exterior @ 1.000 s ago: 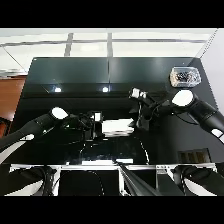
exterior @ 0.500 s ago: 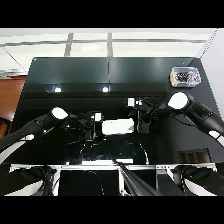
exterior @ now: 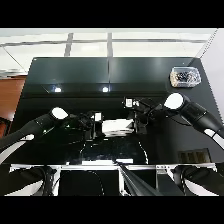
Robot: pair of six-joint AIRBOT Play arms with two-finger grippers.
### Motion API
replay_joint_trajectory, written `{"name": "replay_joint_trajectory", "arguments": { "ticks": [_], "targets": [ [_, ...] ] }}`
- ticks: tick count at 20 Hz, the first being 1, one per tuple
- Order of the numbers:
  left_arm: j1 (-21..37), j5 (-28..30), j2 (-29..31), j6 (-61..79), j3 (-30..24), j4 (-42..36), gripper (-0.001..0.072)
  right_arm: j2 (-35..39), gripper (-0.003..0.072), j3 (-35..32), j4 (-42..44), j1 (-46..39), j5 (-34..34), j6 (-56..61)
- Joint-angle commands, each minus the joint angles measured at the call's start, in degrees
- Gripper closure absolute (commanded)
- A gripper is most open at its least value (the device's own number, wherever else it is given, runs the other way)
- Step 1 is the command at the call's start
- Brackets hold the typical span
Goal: Fold the box and place the chain.
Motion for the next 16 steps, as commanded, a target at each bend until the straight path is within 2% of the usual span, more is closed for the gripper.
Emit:
{"name": "replay_joint_trajectory", "arguments": {
  "ticks": [1,11,12,13,16],
  "targets": [
    [0.0,0.0,0.0,0.1,0.0,0.0,0.0247,-0.4,0.0477,0.0,0.1,0.3,-0.3,2.2],
    [0.0,0.0,0.0,0.1,0.0,0.0,0.0247,-0.4,0.0471,0.0,-2.0,0.7,2.1,3.3],
    [0.0,0.0,0.0,0.1,0.0,0.0,0.0247,-0.4,0.0401,0.0,-2.4,0.7,2.1,3.4],
    [0.0,0.0,0.0,0.1,0.0,0.0,0.0247,-0.4,0.0377,0.0,-2.8,0.7,2.0,3.4],
    [0.0,0.0,0.0,0.1,0.0,0.0,0.0247,-0.4,0.0376,0.0,-3.6,0.7,2.0,3.4]
  ]
}}
